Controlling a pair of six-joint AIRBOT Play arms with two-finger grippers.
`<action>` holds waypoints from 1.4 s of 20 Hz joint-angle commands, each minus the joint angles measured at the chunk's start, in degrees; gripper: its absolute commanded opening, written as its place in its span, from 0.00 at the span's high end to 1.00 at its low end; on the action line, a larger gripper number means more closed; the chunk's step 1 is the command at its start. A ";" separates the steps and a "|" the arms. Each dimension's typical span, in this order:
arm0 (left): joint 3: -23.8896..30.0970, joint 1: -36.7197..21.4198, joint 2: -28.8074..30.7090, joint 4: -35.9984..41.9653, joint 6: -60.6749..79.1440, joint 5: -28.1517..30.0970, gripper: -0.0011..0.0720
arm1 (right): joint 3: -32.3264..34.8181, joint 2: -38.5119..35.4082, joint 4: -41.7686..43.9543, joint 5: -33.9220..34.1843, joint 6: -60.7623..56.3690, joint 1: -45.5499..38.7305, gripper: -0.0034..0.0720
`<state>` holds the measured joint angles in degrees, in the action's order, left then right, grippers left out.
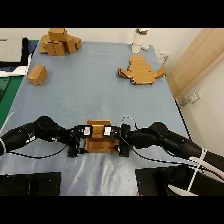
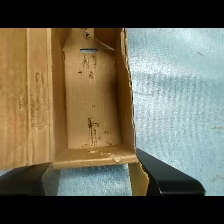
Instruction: Fold the box.
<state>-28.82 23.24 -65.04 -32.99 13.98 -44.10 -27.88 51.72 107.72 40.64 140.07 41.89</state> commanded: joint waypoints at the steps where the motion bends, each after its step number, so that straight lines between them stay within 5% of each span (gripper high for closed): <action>1: 0.00 -0.02 -0.04 0.00 0.00 0.02 0.43 | -0.07 0.55 0.81 -0.90 1.03 2.16 0.40; 3: 0.00 -0.02 -0.02 0.00 0.00 0.02 0.43 | -0.09 0.72 1.40 -1.42 1.03 3.26 0.60; 7: 0.00 -0.02 -0.04 0.00 -0.02 0.02 0.43 | -0.09 0.87 4.26 -4.81 1.03 3.43 0.75; 11: 0.00 -0.02 -0.02 0.00 -0.02 0.02 0.43 | -0.09 1.86 6.99 -6.08 2.14 3.58 0.73; 13: 0.00 -0.02 -0.04 0.00 0.00 0.07 0.43 | -0.09 2.69 8.33 -6.58 3.48 3.58 0.35; 21: 0.00 -0.02 -0.04 0.00 0.00 0.07 0.43 | -0.28 3.85 8.57 -5.16 1.20 3.52 0.36; 23: 0.00 -0.02 -0.04 0.00 0.00 0.07 0.43 | -1.84 1.22 0.20 0.90 -11.91 3.39 0.66; 27: 0.00 -0.02 -0.02 0.00 0.00 0.07 0.43 | -5.73 -7.37 -27.74 20.06 -52.39 3.30 0.95; 28: 0.00 -0.02 -0.02 0.00 0.00 0.07 0.43 | -5.75 -9.79 -33.05 24.11 -61.86 2.91 0.95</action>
